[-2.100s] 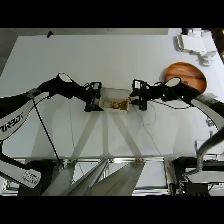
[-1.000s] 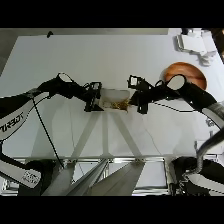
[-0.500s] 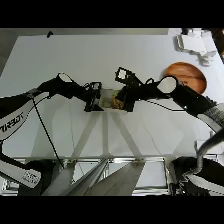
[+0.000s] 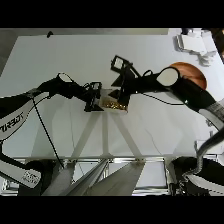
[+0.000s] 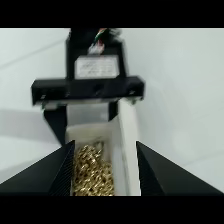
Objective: Fold the box and place the chain.
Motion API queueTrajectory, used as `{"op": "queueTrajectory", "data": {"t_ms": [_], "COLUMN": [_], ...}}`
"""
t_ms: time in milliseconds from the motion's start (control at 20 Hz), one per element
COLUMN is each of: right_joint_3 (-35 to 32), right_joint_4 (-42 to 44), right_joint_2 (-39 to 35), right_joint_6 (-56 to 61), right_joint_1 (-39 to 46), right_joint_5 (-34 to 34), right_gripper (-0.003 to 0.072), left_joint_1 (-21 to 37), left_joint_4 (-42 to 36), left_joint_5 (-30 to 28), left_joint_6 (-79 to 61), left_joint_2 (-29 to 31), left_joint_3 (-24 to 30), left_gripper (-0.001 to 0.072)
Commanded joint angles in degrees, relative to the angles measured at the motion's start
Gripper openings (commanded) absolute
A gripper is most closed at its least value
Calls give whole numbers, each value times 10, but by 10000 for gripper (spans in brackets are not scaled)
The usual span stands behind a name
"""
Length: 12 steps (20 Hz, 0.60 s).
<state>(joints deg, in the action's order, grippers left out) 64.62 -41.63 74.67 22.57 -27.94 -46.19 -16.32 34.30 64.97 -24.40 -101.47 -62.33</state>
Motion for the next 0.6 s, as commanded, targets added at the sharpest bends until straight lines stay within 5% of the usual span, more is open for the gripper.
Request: {"op": "queueTrajectory", "data": {"t_ms": [0,150,200,550], "right_joint_3": [91,127,128,128], "right_joint_4": [-1,-8,-6,66], "right_joint_2": [39,116,145,260], "right_joint_6": [110,221,231,130], "right_joint_1": [40,82,91,102], "right_joint_5": [-27,-44,-66,-287], "right_gripper": [398,381,315,322], "left_joint_1": [0,0,0,0], "left_joint_4": [0,0,0,0], "left_joint_5": [0,0,0,0], "left_joint_6": [0,0,0,0], "left_joint_2": [0,0,0,0], "left_joint_3": [0,0,0,0], "left_gripper": [259,259,259,259]}}
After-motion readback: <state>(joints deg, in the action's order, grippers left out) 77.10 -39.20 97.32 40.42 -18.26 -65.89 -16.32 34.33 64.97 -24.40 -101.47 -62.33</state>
